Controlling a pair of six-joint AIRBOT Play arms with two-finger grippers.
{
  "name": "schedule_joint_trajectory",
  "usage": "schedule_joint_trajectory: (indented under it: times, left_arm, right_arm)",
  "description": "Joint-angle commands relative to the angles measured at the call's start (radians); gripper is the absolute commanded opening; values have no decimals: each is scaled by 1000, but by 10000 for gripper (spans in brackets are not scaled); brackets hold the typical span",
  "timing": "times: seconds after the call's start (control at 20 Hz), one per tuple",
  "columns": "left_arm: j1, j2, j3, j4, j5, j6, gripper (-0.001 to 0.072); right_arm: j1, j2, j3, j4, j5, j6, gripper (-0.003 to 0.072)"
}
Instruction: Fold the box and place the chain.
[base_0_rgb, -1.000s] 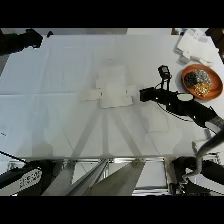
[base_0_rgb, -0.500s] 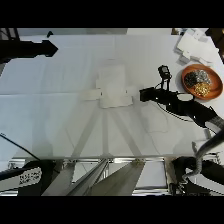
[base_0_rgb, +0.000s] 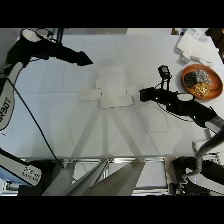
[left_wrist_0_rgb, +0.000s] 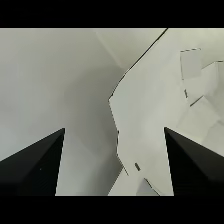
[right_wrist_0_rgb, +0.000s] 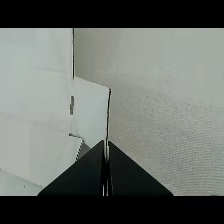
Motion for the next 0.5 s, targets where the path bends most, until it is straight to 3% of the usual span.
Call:
schedule_joint_trajectory:
  times: [0.0,0.45]
  left_arm:
    - [-63,-79,22,58,-2,-45,697]
    - [-156,-184,24,53,-3,-28,696]
  right_arm:
    - [1,0,0,0,0,0,11]
    - [1,0,0,0,0,0,11]
